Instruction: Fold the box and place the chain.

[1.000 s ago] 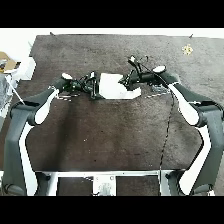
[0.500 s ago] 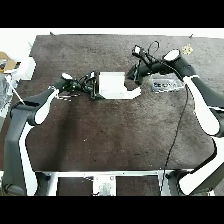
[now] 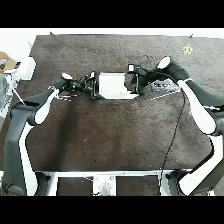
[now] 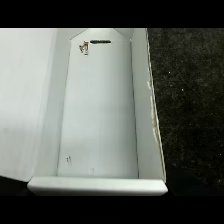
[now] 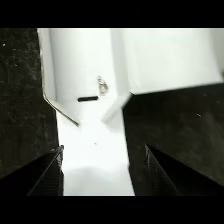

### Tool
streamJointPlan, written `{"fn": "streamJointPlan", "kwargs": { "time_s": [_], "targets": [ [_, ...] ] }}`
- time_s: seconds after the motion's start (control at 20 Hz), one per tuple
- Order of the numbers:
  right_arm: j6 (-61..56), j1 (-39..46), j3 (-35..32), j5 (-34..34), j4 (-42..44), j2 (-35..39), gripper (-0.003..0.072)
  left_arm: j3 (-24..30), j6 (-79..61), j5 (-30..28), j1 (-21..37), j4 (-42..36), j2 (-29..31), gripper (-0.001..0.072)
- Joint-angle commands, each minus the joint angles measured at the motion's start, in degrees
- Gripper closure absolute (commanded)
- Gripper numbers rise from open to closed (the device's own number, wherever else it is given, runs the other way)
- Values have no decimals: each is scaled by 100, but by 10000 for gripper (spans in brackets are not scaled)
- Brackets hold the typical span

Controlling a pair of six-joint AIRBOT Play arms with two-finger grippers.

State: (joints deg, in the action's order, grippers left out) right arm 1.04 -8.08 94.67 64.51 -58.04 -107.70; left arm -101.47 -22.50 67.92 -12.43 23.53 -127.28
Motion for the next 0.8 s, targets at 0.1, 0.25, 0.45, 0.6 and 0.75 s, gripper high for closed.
{"fn": "streamJointPlan", "kwargs": {
  "time_s": [0.1, 0.25, 0.45, 0.6, 0.75],
  "targets": [
    [118, -210, -42, -308, 140, -295, 180, -2, 0, 4, 2, 0, 2, 434],
    [118, -208, -42, -284, 542, -378, 312, -2, 0, 2, 2, 0, 2, 434],
    [243, -212, -42, -177, 1204, -533, 488, -2, 0, 2, 2, 2, 2, 434],
    [243, -214, -42, -197, 1598, -623, 488, -2, 0, 2, 2, 0, 2, 434],
    [243, -243, -42, -197, 1628, -656, 487, -2, 0, 2, 4, 0, 2, 434]
  ]
}}
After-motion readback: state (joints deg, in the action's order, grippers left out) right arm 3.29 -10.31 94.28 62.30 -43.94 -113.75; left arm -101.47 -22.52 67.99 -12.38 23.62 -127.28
